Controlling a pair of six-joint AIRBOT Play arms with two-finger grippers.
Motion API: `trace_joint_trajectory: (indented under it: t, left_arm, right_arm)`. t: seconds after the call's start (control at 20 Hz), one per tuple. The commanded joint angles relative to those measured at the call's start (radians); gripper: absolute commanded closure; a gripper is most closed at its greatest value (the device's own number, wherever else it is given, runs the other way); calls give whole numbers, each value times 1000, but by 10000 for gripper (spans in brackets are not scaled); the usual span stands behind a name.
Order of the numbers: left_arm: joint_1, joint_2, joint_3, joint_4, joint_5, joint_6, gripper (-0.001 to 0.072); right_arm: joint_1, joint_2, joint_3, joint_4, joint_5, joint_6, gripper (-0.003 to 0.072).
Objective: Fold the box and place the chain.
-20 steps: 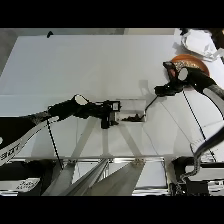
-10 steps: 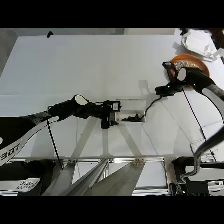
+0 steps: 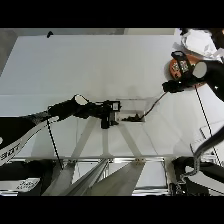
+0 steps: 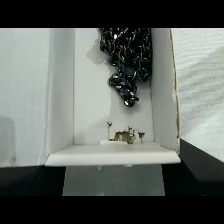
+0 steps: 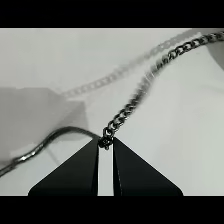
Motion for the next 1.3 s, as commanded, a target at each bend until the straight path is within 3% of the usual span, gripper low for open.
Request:
trace_joint_trajectory:
  t: [0.0, 0.3, 0.55, 0.8, 1.25]
  left_arm:
    - [1, 1, 0, 0, -6, 0, 396]
    - [1, 1, 0, 0, -5, 0, 396]
    - [1, 1, 0, 0, -5, 0, 396]
    - [1, 1, 0, 0, -6, 0, 396]
    - [1, 1, 0, 0, -6, 0, 396]
  right_arm:
    - [0, 169, -27, 59, 53, -34, 677]
    - [0, 473, -45, 235, 87, -124, 677]
    - [0, 618, -45, 395, 101, -147, 677]
    - [0, 647, -45, 697, 106, -256, 677]
    - [0, 646, -87, 792, 123, -317, 677]
